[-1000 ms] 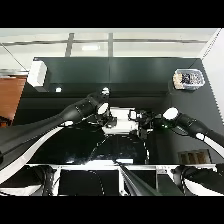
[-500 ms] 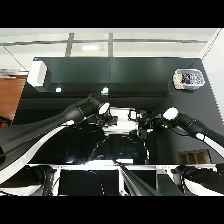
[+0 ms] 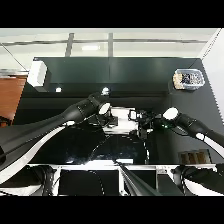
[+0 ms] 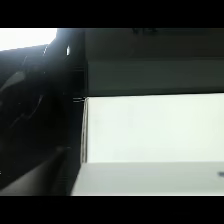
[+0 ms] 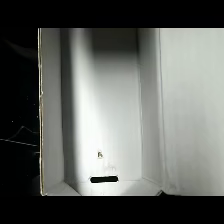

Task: Fold the box and place the chain.

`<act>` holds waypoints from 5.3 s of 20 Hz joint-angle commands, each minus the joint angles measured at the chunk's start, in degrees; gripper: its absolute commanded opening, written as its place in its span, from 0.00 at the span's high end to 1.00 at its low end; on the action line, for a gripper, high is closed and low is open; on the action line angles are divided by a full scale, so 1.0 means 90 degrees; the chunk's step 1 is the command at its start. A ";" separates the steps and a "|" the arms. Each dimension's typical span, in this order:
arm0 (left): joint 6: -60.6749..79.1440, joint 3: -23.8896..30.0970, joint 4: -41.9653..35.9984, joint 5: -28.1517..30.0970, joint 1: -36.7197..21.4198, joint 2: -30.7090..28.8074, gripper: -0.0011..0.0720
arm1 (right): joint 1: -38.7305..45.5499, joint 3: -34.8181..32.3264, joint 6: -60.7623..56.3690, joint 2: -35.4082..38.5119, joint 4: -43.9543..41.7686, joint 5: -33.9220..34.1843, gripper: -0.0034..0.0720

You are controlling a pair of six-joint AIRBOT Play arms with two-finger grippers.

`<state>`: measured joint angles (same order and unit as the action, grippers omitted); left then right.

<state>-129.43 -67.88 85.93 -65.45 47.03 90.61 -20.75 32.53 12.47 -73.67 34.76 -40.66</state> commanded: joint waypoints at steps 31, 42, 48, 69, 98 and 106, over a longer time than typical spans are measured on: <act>-0.0148 -0.0005 0.0017 0.0053 -0.0005 0.0041 0.95 | 0.0097 0.0000 -0.1025 0.1093 0.1268 -0.0287 0.33; -0.0151 -0.0005 0.0015 0.0068 -0.0015 0.0041 0.95 | 0.0070 -0.0007 -0.1032 0.0539 -0.0811 -0.0454 0.89; -0.0151 -0.0005 0.0015 0.0070 -0.0015 0.0041 0.95 | 0.0070 -0.0007 -0.1248 0.0389 -0.0784 -0.0493 0.80; -0.0151 -0.0005 0.0017 0.0090 -0.0032 0.0041 0.95 | 0.4476 0.0112 -0.9913 0.1800 0.2557 -0.1683 0.94; -0.0151 -0.0005 0.0015 0.0078 -0.0034 0.0041 0.95 | 0.0986 0.1030 -0.8658 0.0005 -0.0265 -0.2637 0.32; -0.0151 -0.0005 0.0015 0.0083 -0.0034 0.0041 0.95 | -0.0561 0.1761 -1.1346 -0.0012 0.2375 -0.1566 0.32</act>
<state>-130.82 -67.88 86.11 -64.79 46.74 91.00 -20.84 46.28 -78.56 -73.69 45.36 -58.78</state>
